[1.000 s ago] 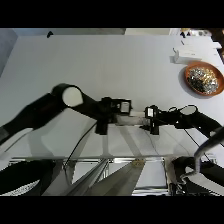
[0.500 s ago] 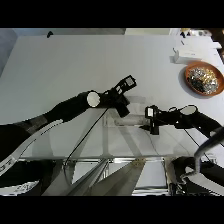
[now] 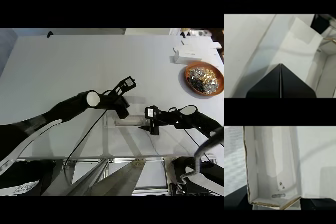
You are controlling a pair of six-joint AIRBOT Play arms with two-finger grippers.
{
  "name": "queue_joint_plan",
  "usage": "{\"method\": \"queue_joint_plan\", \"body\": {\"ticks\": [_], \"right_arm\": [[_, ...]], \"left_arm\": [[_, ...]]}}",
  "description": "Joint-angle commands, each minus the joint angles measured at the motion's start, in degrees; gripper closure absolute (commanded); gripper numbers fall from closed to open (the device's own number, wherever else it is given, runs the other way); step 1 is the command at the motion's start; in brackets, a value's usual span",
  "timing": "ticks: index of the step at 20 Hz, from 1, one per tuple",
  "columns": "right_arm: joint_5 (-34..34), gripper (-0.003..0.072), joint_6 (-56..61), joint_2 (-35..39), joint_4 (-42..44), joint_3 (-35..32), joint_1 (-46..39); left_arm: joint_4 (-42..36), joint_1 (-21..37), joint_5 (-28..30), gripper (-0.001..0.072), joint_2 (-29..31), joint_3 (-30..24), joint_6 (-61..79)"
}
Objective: Fold the box and place the chain.
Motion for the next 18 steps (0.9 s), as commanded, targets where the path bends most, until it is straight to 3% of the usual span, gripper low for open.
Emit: {"method": "queue_joint_plan", "body": {"ticks": [1,4,6,12,18], "right_arm": [[-0.04,0.0182,0.02,0.04,0.04,0.07,-0.04],[-0.02,0.0182,0.02,0.04,0.04,0.07,-0.04],[-0.02,0.0182,0.02,0.04,0.04,0.07,-0.04],[-0.02,0.0182,0.02,0.04,0.04,0.07,-0.04],[-0.02,0.0182,0.02,0.04,0.04,0.07,-0.04]], "left_arm": [[14.49,0.02,-6.69,0.0708,7.06,0.02,-3.85],[28.83,0.02,-20.24,0.0707,9.44,0.00,-9.70],[29.83,0.02,-26.27,0.0707,8.15,0.00,-8.09],[29.79,0.02,-27.80,0.0704,2.97,-0.02,-7.06],[30.49,2.10,-31.80,0.0701,2.93,-3.50,-2.78]]}}
